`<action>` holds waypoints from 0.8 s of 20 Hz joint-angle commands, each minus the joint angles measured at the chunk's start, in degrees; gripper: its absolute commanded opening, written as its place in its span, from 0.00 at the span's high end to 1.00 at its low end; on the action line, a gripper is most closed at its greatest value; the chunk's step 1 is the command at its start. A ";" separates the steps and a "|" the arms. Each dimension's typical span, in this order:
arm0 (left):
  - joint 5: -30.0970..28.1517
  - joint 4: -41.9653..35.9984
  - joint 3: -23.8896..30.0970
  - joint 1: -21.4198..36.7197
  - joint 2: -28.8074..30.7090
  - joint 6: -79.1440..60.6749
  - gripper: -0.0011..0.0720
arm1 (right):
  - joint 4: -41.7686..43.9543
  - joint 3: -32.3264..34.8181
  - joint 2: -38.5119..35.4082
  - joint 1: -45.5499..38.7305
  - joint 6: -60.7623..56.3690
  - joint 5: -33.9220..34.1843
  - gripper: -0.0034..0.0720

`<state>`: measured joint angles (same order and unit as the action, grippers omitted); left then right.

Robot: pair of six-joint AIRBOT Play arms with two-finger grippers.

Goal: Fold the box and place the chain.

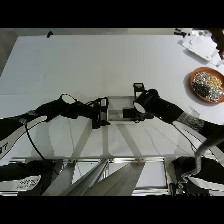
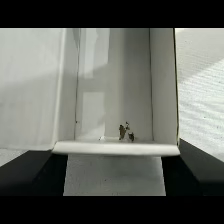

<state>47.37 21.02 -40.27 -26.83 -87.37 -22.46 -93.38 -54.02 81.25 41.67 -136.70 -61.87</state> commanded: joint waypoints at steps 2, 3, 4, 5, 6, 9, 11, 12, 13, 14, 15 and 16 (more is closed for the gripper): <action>0.00 0.02 0.00 0.04 -0.04 0.00 0.63 | -0.42 -0.04 0.07 0.07 -1.03 0.48 0.88; 0.00 0.02 0.00 0.04 -0.04 0.00 0.63 | -0.42 -0.04 0.07 0.07 -1.05 0.48 0.72; 0.00 0.02 0.00 0.04 -0.04 0.00 0.63 | -0.42 -0.04 0.07 0.07 -1.07 0.48 0.50; 0.00 0.02 0.00 0.04 -0.04 0.00 0.63 | -0.44 -0.04 0.07 0.04 -1.07 0.48 0.49; 0.00 0.02 0.00 0.04 -0.02 0.00 0.63 | -0.44 -0.04 0.13 0.04 -1.09 0.50 0.51; 0.00 0.02 0.00 0.04 -0.02 0.00 0.63 | -0.42 -0.02 1.40 0.07 -1.11 0.11 0.67; 0.00 0.02 0.00 0.04 -0.02 0.00 0.63 | -0.44 -0.04 2.58 0.50 -1.09 -0.28 0.79; -0.02 0.02 0.00 0.04 -0.04 0.00 0.63 | -0.44 -0.02 2.78 0.52 -1.01 -0.28 0.89; 0.00 0.02 0.00 0.04 -0.02 0.00 0.63 | -0.46 -0.02 2.80 0.52 -1.05 -0.22 0.92; 0.00 0.02 0.00 0.04 -0.02 0.00 0.63 | -0.66 -0.04 2.80 0.52 -1.05 -0.33 0.94; 0.00 0.02 0.00 0.04 -0.02 0.00 0.63 | -0.92 -0.02 2.80 0.52 -1.05 -0.33 0.94; 0.00 0.02 0.00 0.04 -0.02 0.00 0.63 | -1.09 -0.02 2.80 0.52 -1.07 -0.28 0.94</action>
